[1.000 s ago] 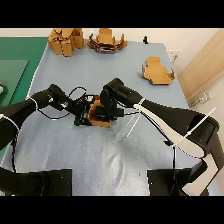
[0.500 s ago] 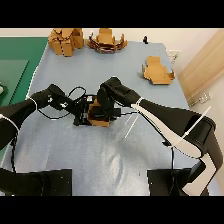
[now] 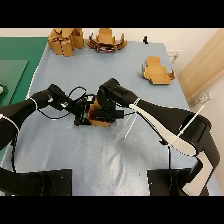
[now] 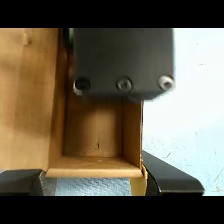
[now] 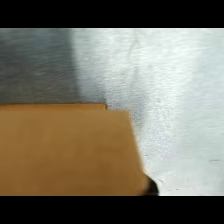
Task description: Fold the box.
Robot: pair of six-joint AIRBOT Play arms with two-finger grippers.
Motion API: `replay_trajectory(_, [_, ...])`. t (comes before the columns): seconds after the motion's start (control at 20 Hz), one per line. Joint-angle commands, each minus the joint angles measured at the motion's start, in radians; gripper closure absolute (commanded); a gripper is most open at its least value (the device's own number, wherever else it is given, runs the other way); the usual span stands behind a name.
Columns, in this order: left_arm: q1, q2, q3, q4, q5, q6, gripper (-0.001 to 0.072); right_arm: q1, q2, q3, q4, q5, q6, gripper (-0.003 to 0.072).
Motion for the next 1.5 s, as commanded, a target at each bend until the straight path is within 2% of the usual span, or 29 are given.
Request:
replay_trajectory(0.0, [0.0,0.0,0.0,0.0,-0.002,-0.001,0.0483,0.003,-0.026,0.0,0.003,0.013,-0.006,0.0678])
replay_trajectory(0.4, [0.0,0.0,0.0,0.0,-0.002,-0.001,0.0483,0.001,-0.023,0.003,-0.005,0.032,-0.029,0.0673])
replay_trajectory(0.45, [0.0,0.0,0.0,0.0,-0.002,-0.001,0.0483,0.0,-0.019,0.005,-0.014,0.033,-0.031,0.0514])
replay_trajectory(0.5, [0.0,0.0,0.0,0.0,-0.002,-0.001,0.0483,0.0,-0.009,0.006,-0.022,0.037,-0.048,0.0246])
replay_trajectory(0.55, [0.0,0.0,0.0,0.0,-0.002,-0.001,0.0483,-0.002,0.003,0.006,-0.027,0.039,-0.063,0.0192])
replay_trajectory(0.7, [0.0,0.0,0.0,0.0,-0.002,-0.001,0.0483,-0.019,0.056,0.006,-0.055,0.05,-0.092,0.0192])
replay_trajectory(0.85, [0.001,0.0,0.0,0.001,-0.002,-0.001,0.0483,-0.051,0.151,0.006,-0.06,0.117,-0.127,0.0191])
replay_trajectory(0.95, [0.001,0.0,0.0,0.001,-0.001,-0.001,0.0483,-0.08,0.208,0.006,-0.059,0.06,-0.173,0.0191])
replay_trajectory(1.05, [0.002,0.0,0.0,0.001,-0.001,-0.001,0.0483,-0.105,0.27,-0.008,-0.131,-0.024,-0.245,0.0192])
replay_trajectory(1.15, [0.002,0.0,0.0,0.001,-0.001,-0.001,0.0483,-0.134,0.353,-0.054,-0.172,-0.025,-0.31,0.0192])
replay_trajectory(1.3, [0.002,0.0,0.0,0.001,0.016,-0.001,0.0483,-0.244,0.488,-0.18,-0.081,-0.004,-0.379,0.0194])
replay_trajectory(1.45, [0.002,0.0,0.0,0.001,0.022,-0.001,0.0483,-0.389,0.579,-0.404,0.226,0.143,-0.522,0.0198])
